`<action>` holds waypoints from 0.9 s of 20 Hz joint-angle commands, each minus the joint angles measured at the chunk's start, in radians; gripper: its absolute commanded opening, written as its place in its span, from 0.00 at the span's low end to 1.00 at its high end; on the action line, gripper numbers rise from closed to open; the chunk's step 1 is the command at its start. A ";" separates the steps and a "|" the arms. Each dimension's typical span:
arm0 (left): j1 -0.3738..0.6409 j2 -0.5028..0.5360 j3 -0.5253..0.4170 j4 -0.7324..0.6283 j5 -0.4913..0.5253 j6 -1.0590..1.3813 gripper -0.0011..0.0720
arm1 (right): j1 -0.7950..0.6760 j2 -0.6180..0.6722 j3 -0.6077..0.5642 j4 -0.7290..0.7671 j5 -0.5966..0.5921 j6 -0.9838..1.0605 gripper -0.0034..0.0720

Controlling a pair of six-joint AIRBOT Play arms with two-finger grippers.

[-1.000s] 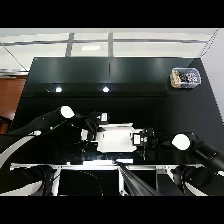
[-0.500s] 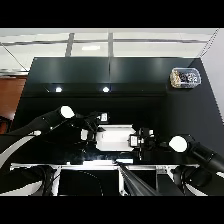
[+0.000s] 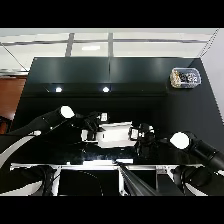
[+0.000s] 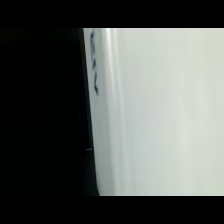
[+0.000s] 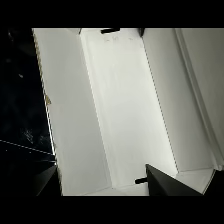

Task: Fold the box and place the chain.

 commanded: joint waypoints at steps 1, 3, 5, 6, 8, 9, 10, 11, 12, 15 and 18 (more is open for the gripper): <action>0.000 -0.001 0.000 0.000 -0.001 0.001 0.05 | -0.005 -0.001 0.017 -0.016 -0.007 0.003 0.85; 0.000 -0.001 0.000 0.000 0.000 0.001 0.05 | -0.005 -0.001 0.035 -0.040 -0.011 0.003 0.85; 0.000 -0.001 0.000 0.000 0.000 0.001 0.05 | -0.005 -0.001 0.053 -0.065 -0.020 0.003 0.85; 0.000 -0.001 0.000 0.000 0.000 0.001 0.05 | -0.006 -0.001 0.058 -0.064 -0.035 0.003 0.85; 0.000 -0.001 0.000 0.000 0.000 0.001 0.05 | -0.017 -0.002 0.059 -0.064 -0.073 0.003 0.85; 0.000 -0.001 0.000 0.000 0.000 0.001 0.05 | -0.032 -0.002 0.059 -0.064 -0.069 0.003 0.85; 0.000 -0.001 0.000 0.000 0.000 0.001 0.05 | -0.050 -0.002 0.059 -0.064 -0.051 0.003 0.85; 0.000 -0.001 0.000 0.000 0.000 0.001 0.05 | -0.066 -0.002 0.059 -0.064 -0.032 0.002 0.85; 0.000 -0.001 0.000 0.000 0.000 0.001 0.05 | -0.080 -0.002 0.059 -0.064 -0.022 -0.007 0.85; 0.000 -0.001 0.000 0.000 0.000 0.002 0.05 | -0.088 -0.002 0.059 -0.059 -0.019 -0.026 0.85; 0.000 0.000 0.000 0.000 0.000 0.004 0.05 | -0.089 -0.006 0.059 -0.007 -0.025 -0.064 0.85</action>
